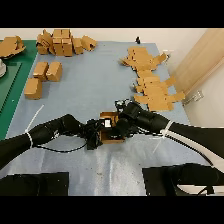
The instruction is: Fold the box.
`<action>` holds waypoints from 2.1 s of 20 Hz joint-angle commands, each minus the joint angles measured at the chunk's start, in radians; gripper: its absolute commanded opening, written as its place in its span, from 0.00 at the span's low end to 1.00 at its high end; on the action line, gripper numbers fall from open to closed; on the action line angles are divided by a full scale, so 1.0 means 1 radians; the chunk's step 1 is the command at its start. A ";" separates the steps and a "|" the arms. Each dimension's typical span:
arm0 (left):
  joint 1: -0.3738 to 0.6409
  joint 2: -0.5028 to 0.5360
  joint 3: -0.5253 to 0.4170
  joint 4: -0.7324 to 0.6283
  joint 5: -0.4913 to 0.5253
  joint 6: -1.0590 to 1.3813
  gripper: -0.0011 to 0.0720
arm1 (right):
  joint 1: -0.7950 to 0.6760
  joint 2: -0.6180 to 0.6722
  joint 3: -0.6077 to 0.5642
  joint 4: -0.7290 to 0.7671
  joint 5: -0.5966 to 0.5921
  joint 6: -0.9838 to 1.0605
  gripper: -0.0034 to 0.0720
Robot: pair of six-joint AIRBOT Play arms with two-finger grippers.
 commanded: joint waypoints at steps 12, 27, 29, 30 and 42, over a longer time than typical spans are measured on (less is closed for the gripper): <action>0.000 0.000 0.000 0.000 0.000 0.000 0.64 | 0.014 -0.053 0.028 -0.042 -0.093 0.052 0.05; 0.000 -0.001 0.000 0.000 0.000 0.000 0.64 | -0.034 0.226 0.047 -0.107 -0.188 0.091 0.61; 0.000 0.000 0.000 0.000 0.000 0.000 0.64 | -0.116 0.293 -0.035 -0.047 -0.129 0.090 0.12; 0.000 0.000 0.000 0.000 0.000 0.000 0.64 | -0.173 0.330 -0.091 0.003 -0.061 0.075 0.05; 0.000 0.000 0.000 0.000 0.000 0.000 0.64 | -0.762 -0.171 -0.018 1.263 -0.107 -1.447 0.04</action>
